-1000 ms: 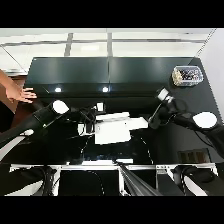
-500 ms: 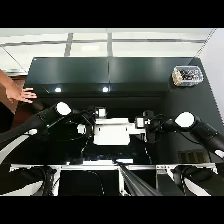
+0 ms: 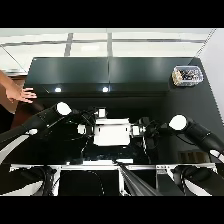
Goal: Fold the box and place the chain.
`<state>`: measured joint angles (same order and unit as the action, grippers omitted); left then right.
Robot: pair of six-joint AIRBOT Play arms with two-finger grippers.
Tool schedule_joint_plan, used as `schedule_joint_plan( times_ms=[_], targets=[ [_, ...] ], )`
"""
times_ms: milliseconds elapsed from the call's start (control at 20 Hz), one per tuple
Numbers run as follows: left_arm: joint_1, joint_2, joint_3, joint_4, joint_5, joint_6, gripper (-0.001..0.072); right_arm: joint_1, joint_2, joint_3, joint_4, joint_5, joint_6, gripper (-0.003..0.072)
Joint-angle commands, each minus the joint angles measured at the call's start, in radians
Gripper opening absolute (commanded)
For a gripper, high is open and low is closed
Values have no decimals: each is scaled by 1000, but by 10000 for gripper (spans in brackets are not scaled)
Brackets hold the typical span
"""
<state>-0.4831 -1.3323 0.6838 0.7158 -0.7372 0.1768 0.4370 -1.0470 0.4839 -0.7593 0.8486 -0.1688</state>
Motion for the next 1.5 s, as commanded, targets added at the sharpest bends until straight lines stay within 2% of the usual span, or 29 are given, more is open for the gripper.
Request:
schedule_joint_plan(
  times_ms=[0, 150, 400, 700, 900, 1200, 1450],
  targets=[
    [0, 0, -1, 2, 0, -1, 26, 70, -33, -26, 56, -93, -1, 707],
    [0, 0, -1, 2, 0, -1, 26, 121, -36, -26, 153, -206, -12, 707],
    [0, 0, -1, 2, 0, -1, 26, 169, -36, -26, 158, -226, -34, 707],
    [0, 0, -1, 2, -3, -1, 26, 166, -22, -25, 164, -315, 6, 707],
    [1, 0, -1, 2, -4, -1, 27, 113, -8, -25, 169, -328, 68, 706],
    [0, 0, -1, 2, -4, -1, 27, 78, 21, -20, 209, -331, 56, 707],
    [0, 0, -1, 2, -5, -1, 27, 57, 22, 31, 210, -310, 11, 707]
  ],
)
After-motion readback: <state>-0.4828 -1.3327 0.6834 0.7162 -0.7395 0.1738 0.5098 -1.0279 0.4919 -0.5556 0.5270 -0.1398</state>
